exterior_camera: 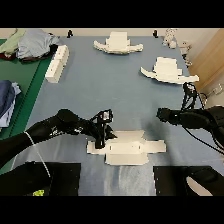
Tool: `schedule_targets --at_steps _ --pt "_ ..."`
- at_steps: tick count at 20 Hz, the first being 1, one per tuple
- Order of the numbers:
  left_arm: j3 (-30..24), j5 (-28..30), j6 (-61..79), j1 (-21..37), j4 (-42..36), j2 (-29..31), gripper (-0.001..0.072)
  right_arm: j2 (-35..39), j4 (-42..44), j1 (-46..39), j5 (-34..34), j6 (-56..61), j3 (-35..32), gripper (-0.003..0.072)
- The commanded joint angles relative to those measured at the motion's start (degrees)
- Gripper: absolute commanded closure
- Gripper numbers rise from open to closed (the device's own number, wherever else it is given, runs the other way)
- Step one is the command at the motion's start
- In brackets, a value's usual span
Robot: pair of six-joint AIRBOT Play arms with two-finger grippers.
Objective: Fold the box.
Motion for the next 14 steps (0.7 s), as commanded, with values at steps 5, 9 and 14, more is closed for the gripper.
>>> schedule_targets --at_steps 5,9,14 --pt "-1.6 -2.7 0.0 -0.6 0.8 0.1 0.0695 0.0 0.1 0.0 0.0 0.0 0.0 0.0424" --pt "-1.6 -2.6 -0.2 -0.6 0.9 0.1 0.0694 0.5 6.5 0.0 -1.6 -6.3 0.0 0.0602" --pt "-1.6 -2.5 -0.1 -0.6 0.9 0.1 0.0694 5.0 14.4 1.6 -19.3 -9.4 0.0 0.0682"
